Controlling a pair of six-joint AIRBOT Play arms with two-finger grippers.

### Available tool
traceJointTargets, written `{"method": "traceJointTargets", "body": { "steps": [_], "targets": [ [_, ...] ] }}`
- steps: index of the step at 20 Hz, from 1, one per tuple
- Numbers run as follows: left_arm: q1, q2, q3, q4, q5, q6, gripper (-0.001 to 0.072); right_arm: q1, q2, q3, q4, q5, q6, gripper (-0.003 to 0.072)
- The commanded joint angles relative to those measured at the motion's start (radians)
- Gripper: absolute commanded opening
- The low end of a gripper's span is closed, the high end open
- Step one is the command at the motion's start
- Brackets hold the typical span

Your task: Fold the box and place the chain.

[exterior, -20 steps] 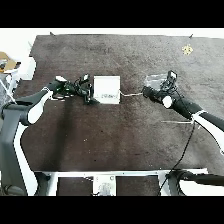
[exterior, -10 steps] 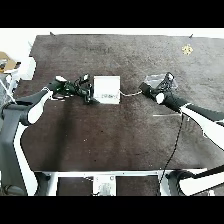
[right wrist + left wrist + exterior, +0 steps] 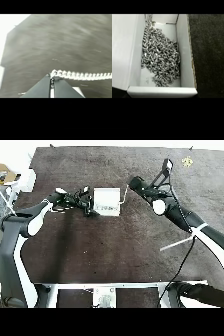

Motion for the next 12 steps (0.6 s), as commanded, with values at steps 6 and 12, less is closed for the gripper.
{"method": "traceJointTargets", "body": {
  "steps": [6, 12],
  "targets": [
    [0.001, 0.000, 0.001, 0.000, 0.000, 0.000, 0.0460, 0.179, 0.034, 0.023, -0.019, -0.115, 0.004, 0.0001],
    [0.001, 0.000, 0.001, 0.000, 0.000, 0.000, 0.0460, 0.183, 0.034, 0.029, -0.019, -0.243, 0.033, 0.0001]
  ]
}}
